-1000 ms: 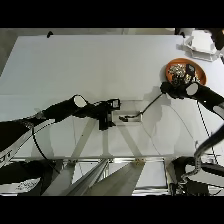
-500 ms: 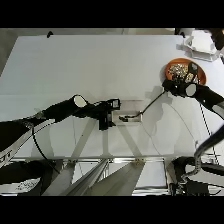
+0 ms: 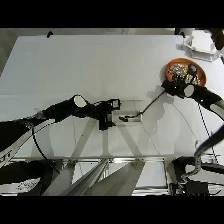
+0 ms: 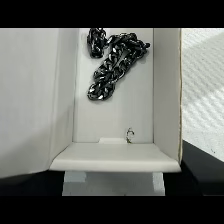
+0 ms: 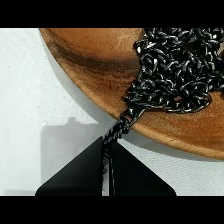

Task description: Fold the box and place the chain.

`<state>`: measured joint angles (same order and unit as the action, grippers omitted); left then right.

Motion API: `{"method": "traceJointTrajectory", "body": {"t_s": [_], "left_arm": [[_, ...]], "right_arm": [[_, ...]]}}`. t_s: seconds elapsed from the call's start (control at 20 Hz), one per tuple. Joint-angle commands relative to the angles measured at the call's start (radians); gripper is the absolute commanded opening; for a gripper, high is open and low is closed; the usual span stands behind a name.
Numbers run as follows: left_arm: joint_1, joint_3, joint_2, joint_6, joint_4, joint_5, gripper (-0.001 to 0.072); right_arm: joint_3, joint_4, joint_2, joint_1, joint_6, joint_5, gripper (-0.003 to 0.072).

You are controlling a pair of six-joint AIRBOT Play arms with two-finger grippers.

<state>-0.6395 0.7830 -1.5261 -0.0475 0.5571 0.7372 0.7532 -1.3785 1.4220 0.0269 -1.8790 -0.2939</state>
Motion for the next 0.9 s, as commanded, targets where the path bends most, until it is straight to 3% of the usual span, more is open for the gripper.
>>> {"method": "traceJointTrajectory", "body": {"t_s": [0.0,0.3,0.6,0.85], "left_arm": [[0.0,0.0,0.001,0.0,0.0,0.0,0.0412],[0.0,0.0,0.001,0.0,0.0,0.0,0.0412],[0.0,0.0,0.001,0.0,0.0,0.0,0.0412],[0.0,0.0,0.001,0.0,0.0,0.0,0.0412]], "right_arm": [[0.001,-0.009,-0.002,0.0,-0.002,-0.006,0.0014],[0.001,-0.007,-0.193,0.0,0.185,-0.234,0.0012],[0.001,0.028,-0.558,-0.003,0.344,-0.548,0.0012],[0.001,0.114,-0.807,-0.003,0.388,-0.665,0.0012]]}}
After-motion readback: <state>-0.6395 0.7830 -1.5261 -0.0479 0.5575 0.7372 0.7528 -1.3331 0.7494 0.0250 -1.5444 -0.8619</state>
